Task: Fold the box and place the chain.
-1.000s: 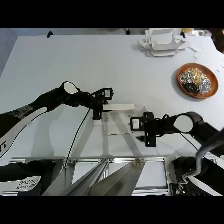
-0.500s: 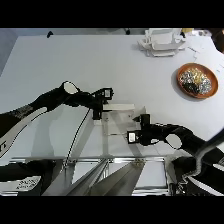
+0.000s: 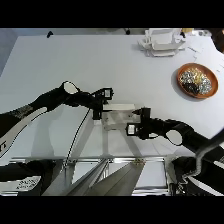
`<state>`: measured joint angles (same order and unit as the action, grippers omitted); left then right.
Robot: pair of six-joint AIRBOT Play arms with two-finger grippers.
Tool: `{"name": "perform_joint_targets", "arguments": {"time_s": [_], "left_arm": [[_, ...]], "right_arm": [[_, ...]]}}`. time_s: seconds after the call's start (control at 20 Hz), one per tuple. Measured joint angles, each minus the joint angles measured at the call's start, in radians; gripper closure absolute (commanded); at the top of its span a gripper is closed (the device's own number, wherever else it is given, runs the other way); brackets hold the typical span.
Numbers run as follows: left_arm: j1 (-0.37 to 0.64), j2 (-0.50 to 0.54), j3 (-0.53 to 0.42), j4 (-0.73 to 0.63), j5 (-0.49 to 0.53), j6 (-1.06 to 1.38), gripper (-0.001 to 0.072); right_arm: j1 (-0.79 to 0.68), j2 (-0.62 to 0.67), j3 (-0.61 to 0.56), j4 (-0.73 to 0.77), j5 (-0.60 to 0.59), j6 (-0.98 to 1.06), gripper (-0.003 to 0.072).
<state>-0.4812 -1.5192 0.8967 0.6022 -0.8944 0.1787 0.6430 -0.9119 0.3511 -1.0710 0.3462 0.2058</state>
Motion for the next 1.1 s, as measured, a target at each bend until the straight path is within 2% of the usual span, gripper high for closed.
{"name": "perform_joint_targets", "arguments": {"time_s": [0.2,0.45,0.75,1.1], "left_arm": [[0.000,0.000,0.000,0.000,0.000,0.000,0.0701],[0.000,0.000,0.000,0.000,0.000,0.000,0.0701],[0.000,0.000,0.000,0.000,0.000,0.000,0.0701],[0.000,0.000,0.000,-0.001,0.000,0.000,0.0701]], "right_arm": [[-0.065,0.000,0.037,0.080,0.061,-0.008,-0.0012],[-0.145,-0.018,0.049,0.222,0.107,-0.115,-0.0012],[-0.219,-0.121,0.064,0.403,0.181,-0.322,-0.0012],[-0.331,-0.232,0.148,0.477,0.317,-0.491,-0.0012]]}}
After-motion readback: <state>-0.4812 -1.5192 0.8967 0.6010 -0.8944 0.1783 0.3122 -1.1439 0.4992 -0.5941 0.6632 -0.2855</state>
